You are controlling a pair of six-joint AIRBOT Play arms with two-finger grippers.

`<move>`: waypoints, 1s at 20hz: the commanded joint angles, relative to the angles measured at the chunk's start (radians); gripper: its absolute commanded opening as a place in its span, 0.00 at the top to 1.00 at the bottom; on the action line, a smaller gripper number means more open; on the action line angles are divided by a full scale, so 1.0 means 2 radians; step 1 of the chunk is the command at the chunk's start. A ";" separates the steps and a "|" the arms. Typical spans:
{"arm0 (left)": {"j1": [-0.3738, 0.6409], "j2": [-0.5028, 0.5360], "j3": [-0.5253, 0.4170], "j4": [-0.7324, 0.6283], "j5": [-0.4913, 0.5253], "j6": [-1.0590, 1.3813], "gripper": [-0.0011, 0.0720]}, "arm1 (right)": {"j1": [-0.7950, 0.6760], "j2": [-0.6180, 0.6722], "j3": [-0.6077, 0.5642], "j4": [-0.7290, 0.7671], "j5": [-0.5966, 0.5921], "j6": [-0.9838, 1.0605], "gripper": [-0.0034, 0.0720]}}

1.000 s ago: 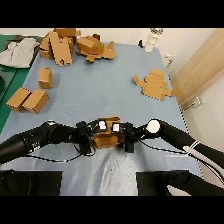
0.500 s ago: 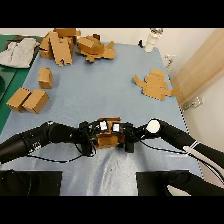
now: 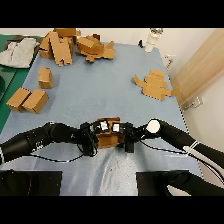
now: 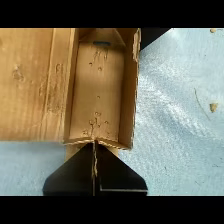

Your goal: Fold the box.

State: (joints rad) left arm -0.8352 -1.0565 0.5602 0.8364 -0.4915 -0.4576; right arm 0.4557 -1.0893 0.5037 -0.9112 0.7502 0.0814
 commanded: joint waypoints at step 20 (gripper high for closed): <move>0.001 0.014 0.001 0.014 -0.014 -0.021 0.97 | 0.000 0.000 0.000 0.000 0.000 0.000 0.18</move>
